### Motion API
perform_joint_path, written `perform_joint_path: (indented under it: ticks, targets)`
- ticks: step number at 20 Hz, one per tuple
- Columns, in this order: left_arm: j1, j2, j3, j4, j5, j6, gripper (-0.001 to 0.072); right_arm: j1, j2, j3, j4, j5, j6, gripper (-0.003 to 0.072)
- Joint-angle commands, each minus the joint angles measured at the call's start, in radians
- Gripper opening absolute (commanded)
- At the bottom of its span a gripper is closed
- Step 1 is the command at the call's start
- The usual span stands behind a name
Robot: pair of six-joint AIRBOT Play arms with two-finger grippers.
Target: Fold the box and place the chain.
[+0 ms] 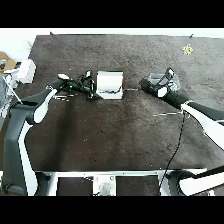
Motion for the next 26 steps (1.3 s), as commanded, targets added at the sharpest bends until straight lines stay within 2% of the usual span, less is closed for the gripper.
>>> perform_joint_path:
  ticks: [1,4,9,11,16,23,24,25,26]
  targets:
    - [0.0,0.0,0.001,0.0,0.0,0.0,0.0226,0.075,0.158,0.001,-0.098,-0.011,-0.006,0.0003]
    - [0.0,0.0,0.001,0.0,0.0,0.0,0.0226,0.158,0.311,0.028,-0.163,-0.031,-0.006,0.0001]
    - [0.0,0.0,0.001,0.0,0.0,0.0,0.0226,0.34,0.333,0.203,-0.269,-0.036,-0.006,0.0001]
    - [0.0,0.0,0.001,0.0,0.0,0.0,0.0226,0.383,0.328,0.237,-0.309,-0.033,-0.005,0.0001]
    - [0.0,0.0,0.001,0.0,0.001,0.0,0.0226,0.428,0.238,0.209,-0.294,0.098,0.012,0.0001]
    - [0.0,0.0,0.001,0.0,0.0,0.0,0.0226,0.462,0.067,0.092,-0.294,0.104,0.122,0.0003]
    - [0.0,0.0,0.001,0.0,0.0,0.0,0.0226,0.46,0.067,0.086,-0.298,0.103,0.121,0.0108]
    - [0.0,0.0,0.001,0.0,0.001,0.0,0.0226,0.453,0.072,0.085,-0.313,0.105,0.12,0.0301]
    - [0.0,0.0,0.001,0.0,0.0,0.0,0.0226,0.444,0.085,0.085,-0.341,0.105,0.109,0.0315]
